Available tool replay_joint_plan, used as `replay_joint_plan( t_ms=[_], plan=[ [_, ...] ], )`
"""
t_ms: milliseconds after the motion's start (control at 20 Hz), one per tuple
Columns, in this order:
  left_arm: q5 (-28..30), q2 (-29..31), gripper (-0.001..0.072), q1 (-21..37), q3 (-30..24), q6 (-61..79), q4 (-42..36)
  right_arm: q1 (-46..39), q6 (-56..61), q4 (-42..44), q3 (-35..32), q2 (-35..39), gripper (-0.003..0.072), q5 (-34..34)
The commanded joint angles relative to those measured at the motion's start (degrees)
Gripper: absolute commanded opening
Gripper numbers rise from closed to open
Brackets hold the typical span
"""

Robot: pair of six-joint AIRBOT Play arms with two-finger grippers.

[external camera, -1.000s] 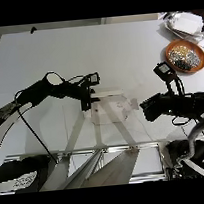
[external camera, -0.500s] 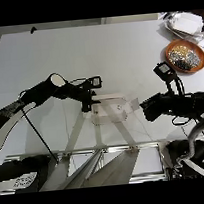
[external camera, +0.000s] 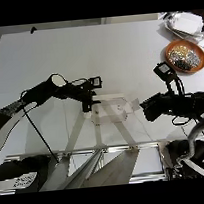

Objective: Fold the box and place the chain.

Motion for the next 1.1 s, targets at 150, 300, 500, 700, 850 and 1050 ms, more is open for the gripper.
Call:
replay_joint_plan(
  t_ms=[150, 300, 500, 700, 850, 1050],
  plan=[
    [-0.02, -0.13, 0.0006, -0.02, 0.0, 0.07, 0.02, -0.02, -0.31, 0.0, 0.04, -0.02, 0.0203, 0.09],
    [0.0, -0.11, 0.0012, 0.0, 0.0, 0.07, 0.02, -0.02, -3.93, 0.26, 0.04, -0.02, 0.0204, 0.48],
    [-0.24, -0.11, 0.0014, 0.0, 0.0, 0.02, 0.02, -0.02, -11.74, 1.14, 0.04, -0.02, 0.02, 0.39],
    [-0.24, -0.11, 0.0014, 0.0, 0.0, 0.0, 0.02, -0.02, -25.46, 1.07, 0.04, -0.48, 0.0019, 1.14],
    [-0.24, -0.11, 0.0014, 0.0, 0.0, 0.02, 0.02, 0.0, -33.51, 1.11, 0.0, -4.63, 0.0019, 6.23],
    [-0.24, -0.11, 0.0014, 0.0, 0.0, 0.02, 0.02, 0.04, -42.16, 3.98, -1.07, -16.26, 0.0466, 1.99]
  ],
)
